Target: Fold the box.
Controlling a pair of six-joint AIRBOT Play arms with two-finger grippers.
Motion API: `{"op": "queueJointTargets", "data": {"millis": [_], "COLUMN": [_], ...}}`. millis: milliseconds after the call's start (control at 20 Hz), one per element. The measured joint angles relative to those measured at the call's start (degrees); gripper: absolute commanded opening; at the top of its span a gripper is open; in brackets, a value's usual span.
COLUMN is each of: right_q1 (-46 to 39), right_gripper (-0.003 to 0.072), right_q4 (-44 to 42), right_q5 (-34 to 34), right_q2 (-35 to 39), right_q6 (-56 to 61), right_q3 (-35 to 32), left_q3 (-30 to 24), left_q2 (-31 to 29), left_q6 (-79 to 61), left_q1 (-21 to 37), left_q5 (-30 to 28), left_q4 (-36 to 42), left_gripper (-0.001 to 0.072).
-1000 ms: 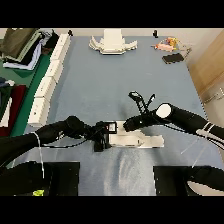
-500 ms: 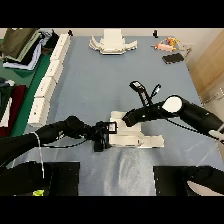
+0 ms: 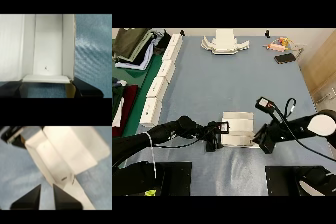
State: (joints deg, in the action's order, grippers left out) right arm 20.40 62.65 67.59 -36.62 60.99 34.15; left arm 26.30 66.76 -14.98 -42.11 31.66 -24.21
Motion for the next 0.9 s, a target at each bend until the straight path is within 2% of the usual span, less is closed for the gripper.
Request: {"op": "queueJointTargets", "data": {"millis": [50,250,500,700,900], "right_q1": [0.0,0.0,0.0,0.0,0.0], "right_gripper": [0.0484,0.0484,0.0485,0.0485,0.0484], "right_q4": [1.7,8.9,11.4,10.0,8.3], "right_q5": [1.3,2.3,-3.1,-9.6,-14.4], "right_q2": [1.3,2.8,-2.7,-7.8,-9.7], "right_q6": [-0.2,-4.1,-13.2,-23.3,-29.7], "right_q3": [-1.0,-4.1,-7.1,-7.8,-8.0], "left_q3": [0.0,0.0,0.0,0.0,0.0], "left_q2": [0.0,0.0,0.0,0.0,0.0], "left_q6": [0.0,0.0,0.0,0.0,0.0], "left_q1": [0.0,0.0,0.0,0.0,0.0], "left_q5": [0.0,0.0,0.0,0.0,0.0], "left_q4": [0.0,0.0,0.0,0.0,0.0], "left_gripper": [0.0610,0.0610,0.0610,0.0610,0.0610]}}
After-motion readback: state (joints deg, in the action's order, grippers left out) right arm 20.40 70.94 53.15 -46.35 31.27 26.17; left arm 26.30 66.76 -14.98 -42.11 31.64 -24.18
